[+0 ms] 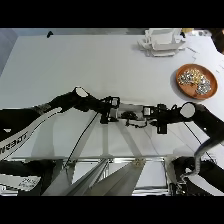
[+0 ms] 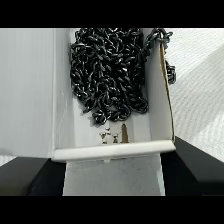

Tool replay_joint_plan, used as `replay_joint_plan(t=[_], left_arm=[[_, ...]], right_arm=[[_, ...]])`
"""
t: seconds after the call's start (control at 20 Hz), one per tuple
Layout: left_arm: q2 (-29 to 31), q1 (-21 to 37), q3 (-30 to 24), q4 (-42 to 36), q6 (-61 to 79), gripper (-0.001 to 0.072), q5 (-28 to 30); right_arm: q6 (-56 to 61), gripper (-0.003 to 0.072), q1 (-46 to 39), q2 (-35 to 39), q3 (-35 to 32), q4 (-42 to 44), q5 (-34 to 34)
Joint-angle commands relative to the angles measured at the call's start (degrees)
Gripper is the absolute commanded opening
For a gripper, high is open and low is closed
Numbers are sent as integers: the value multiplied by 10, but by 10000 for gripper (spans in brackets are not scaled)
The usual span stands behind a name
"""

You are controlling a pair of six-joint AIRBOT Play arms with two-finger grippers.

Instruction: Fold the box and place the chain.

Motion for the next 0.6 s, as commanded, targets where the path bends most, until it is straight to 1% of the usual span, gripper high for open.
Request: replay_joint_plan(t=[0.0, 0.05, 0.1, 0.15, 0.2, 0.25, 0.35, 0.45, 0.55], left_arm=[[0, 0, 0, 0, 0, 206, 0], [0, 0, 0, 0, 0, 206, 0], [0, 0, 0, 0, 0, 206, 0], [0, 0, 0, 0, 0, 206, 0], [0, 0, 0, 0, 0, 206, 0], [0, 0, 0, 0, 0, 206, 0], [0, 0, 0, 0, 0, 206, 0], [0, 0, 0, 0, 0, 206, 0], [0, 0, 0, 0, 0, 206, 0]], right_arm=[[-10, 216, 0, -24, -1, 24, -40], [-10, 192, 0, -26, -1, 24, -43], [-10, 107, 0, -26, -1, 24, -43], [-10, 84, 0, -26, -1, 24, -42], [-9, 27, 0, -26, -1, 24, -35], [-10, 14, 0, -24, -1, 19, -20], [-9, 14, -2, -10, -1, 2, 14], [8, 14, -2, 31, -1, -27, 36], [43, 14, -2, 89, -1, -52, 49]])
